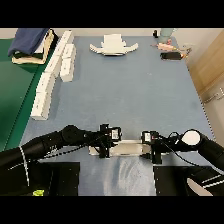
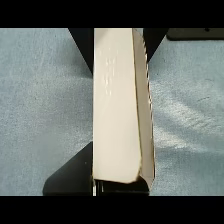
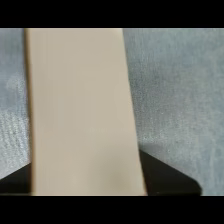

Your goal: Fold the box.

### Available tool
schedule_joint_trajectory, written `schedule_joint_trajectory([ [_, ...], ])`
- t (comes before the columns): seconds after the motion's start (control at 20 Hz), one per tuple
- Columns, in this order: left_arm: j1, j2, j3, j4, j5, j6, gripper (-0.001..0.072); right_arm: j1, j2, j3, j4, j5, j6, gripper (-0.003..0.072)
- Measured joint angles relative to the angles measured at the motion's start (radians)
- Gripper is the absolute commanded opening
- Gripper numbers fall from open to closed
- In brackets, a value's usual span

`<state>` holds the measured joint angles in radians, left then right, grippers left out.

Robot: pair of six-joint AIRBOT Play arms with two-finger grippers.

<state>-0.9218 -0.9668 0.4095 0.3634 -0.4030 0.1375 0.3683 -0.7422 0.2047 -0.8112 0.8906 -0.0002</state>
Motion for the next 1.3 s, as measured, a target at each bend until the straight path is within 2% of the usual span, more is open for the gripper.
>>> schedule_joint_trajectory([
  [1.3,0.000,0.000,0.000,0.000,0.000,0.000,0.0015,0.001,-0.005,-0.001,-0.019,-0.034,0.078,0.0516],
])
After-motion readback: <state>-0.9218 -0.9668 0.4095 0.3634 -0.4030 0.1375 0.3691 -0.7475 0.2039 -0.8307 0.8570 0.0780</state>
